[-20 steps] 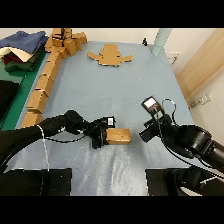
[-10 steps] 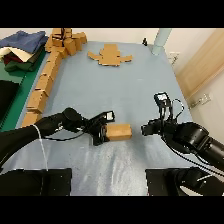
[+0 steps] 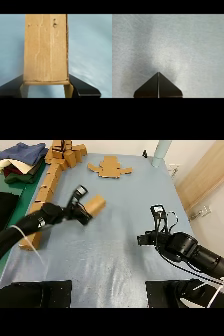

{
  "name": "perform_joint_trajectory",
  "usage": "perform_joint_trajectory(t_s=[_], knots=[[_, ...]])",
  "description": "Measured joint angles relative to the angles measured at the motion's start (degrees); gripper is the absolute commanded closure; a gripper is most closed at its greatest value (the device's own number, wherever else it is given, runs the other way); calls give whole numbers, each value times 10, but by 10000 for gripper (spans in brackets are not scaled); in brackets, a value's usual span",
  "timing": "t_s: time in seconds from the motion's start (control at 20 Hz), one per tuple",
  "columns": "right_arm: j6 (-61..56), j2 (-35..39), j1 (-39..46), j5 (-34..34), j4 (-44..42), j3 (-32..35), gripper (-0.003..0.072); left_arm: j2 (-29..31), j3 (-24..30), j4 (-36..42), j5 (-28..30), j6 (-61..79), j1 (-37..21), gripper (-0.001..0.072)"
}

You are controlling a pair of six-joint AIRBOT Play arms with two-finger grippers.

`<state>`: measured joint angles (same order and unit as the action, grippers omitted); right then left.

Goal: Fold the box.

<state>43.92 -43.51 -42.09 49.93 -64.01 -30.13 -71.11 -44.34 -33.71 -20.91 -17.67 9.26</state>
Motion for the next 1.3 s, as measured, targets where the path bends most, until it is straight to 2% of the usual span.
perform_joint_trajectory(t_s=[0.15, 0.3, 0.5, 0.7, 0.9, 1.3], knots=[[-3, -17, 0, -17, 2, 0, 681, -59, -82, -82, 4, -111, -65, 296], [-4, -35, 0, -36, 4, 0, 681, -143, -187, -159, -30, -218, -114, 296], [-4, -54, 0, -55, 5, 0, 681, -257, -335, -274, -86, -377, -146, 296], [-4, -63, 0, -67, 7, 0, 681, -341, -452, -366, -124, -502, -157, 296], [-4, -65, 0, -72, 7, 0, 681, -388, -511, -402, -125, -560, -160, 296], [-4, -65, 0, -75, 7, 0, 681, -414, -534, -421, -104, -586, -172, 296]])
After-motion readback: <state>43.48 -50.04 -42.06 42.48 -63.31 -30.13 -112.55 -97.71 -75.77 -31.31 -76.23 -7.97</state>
